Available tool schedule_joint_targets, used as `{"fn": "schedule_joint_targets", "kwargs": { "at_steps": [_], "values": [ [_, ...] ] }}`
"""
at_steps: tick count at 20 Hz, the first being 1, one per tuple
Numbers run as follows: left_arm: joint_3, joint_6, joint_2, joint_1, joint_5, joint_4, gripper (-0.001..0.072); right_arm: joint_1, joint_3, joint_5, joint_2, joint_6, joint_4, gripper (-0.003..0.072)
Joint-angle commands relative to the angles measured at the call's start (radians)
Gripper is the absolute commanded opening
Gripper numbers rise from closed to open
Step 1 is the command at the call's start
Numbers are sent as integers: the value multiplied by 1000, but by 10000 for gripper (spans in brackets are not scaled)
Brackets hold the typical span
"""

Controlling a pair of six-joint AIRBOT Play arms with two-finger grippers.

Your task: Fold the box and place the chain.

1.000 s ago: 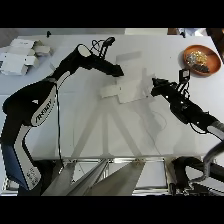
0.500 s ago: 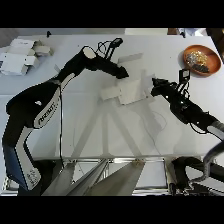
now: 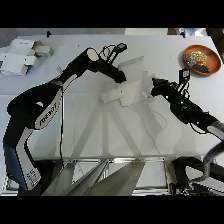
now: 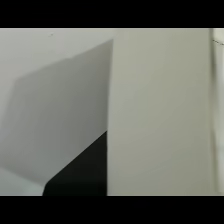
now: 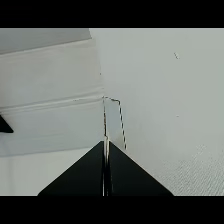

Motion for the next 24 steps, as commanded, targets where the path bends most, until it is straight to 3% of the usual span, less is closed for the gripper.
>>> {"fn": "schedule_joint_targets", "kwargs": {
  "at_steps": [1, 11, 24],
  "values": [
    [1, 0, 0, -1, -19, 24, 9, 1, 0, 3, 1, 0, 1, 15],
    [1, 32, 4, 0, -83, 42, 8, 1, 0, 3, 1, 0, 1, 15],
    [1, 32, 15, -1, -75, 9, 11, 1, 0, 3, 1, 1, 1, 15]
  ]
}}
